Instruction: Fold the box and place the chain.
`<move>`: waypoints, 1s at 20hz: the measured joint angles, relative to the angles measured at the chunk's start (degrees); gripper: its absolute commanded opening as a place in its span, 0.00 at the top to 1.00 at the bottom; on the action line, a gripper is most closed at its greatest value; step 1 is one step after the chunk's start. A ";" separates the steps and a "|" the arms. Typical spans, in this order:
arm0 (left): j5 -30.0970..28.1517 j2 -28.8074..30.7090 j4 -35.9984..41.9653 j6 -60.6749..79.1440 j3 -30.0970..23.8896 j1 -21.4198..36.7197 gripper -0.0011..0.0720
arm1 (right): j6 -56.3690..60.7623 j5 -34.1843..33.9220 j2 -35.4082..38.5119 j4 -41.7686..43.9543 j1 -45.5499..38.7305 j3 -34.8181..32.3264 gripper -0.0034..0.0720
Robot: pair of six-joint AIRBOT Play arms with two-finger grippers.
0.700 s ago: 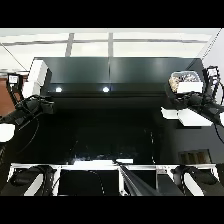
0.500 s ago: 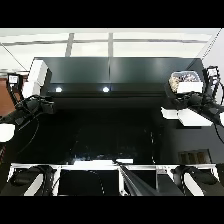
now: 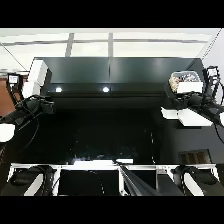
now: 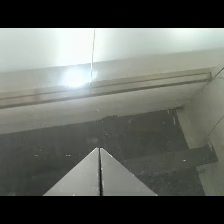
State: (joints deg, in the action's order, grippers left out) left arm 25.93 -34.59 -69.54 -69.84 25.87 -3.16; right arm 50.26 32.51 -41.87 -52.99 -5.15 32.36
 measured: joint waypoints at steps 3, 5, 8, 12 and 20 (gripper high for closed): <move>-0.44 0.00 0.55 0.00 -0.04 -0.07 0.95 | 0.02 -0.15 0.00 0.81 0.00 0.00 0.93; -1.09 0.00 1.29 -0.02 -0.04 -0.04 0.95 | 0.02 -0.20 0.00 2.56 0.00 0.00 0.93; -1.86 0.00 2.27 -0.20 -0.07 -0.04 0.95 | 0.02 -0.42 -0.04 7.65 0.00 0.00 0.93; -5.86 -0.55 3.56 -0.39 -0.07 -0.07 0.92 | 0.04 -7.23 -1.97 12.31 0.07 0.00 0.02; -9.07 -5.33 5.53 -0.61 -0.07 -1.90 0.01 | 2.16 -17.09 -14.34 7.56 -9.42 7.41 0.02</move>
